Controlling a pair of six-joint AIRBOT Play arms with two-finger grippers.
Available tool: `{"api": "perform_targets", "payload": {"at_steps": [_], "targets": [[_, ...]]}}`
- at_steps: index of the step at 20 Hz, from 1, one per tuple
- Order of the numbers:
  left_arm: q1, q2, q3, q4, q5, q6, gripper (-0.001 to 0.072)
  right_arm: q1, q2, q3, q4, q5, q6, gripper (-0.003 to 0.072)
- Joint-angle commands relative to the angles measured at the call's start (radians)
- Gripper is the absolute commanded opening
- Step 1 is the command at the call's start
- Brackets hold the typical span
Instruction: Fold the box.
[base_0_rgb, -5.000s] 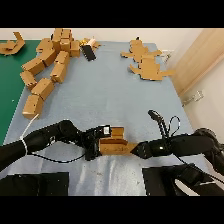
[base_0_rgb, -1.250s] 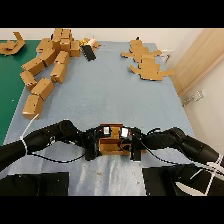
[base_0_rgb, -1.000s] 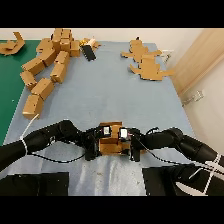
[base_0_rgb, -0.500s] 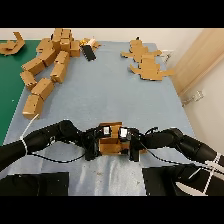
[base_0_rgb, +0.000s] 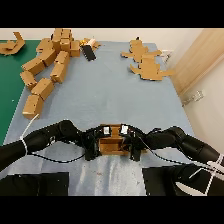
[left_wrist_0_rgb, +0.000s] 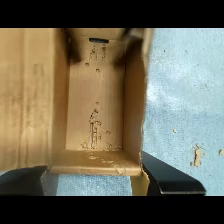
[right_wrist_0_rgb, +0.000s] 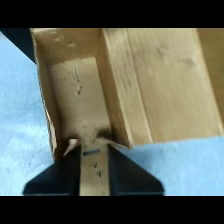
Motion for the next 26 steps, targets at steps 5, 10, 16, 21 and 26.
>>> {"api": "perform_targets", "payload": {"at_steps": [5, 10, 16, 21, 26], "targets": [[0.001, 0.0, 0.0, 0.001, 0.0, 0.0, 0.0523, -0.008, 0.14, 0.075, -0.665, -0.412, 1.136, 0.0006], [0.001, 0.0, 0.0, 0.001, 0.0, 0.001, 0.0523, -0.208, 0.176, 0.058, -0.61, -0.454, 1.366, 0.0004], [0.001, 0.0, 0.0, 0.001, 0.0, 0.001, 0.0523, -0.274, 0.114, -0.05, -0.284, -0.242, 1.249, 0.0005], [0.001, 0.0, 0.0, 0.001, 0.0, 0.0, 0.0523, -0.235, 0.017, -0.053, -0.001, -0.135, 1.093, 0.0005], [0.001, 0.0, 0.0, 0.001, 0.0, 0.001, 0.0523, -0.175, -0.017, -0.049, 0.03, -0.109, 1.094, 0.0004]]}}
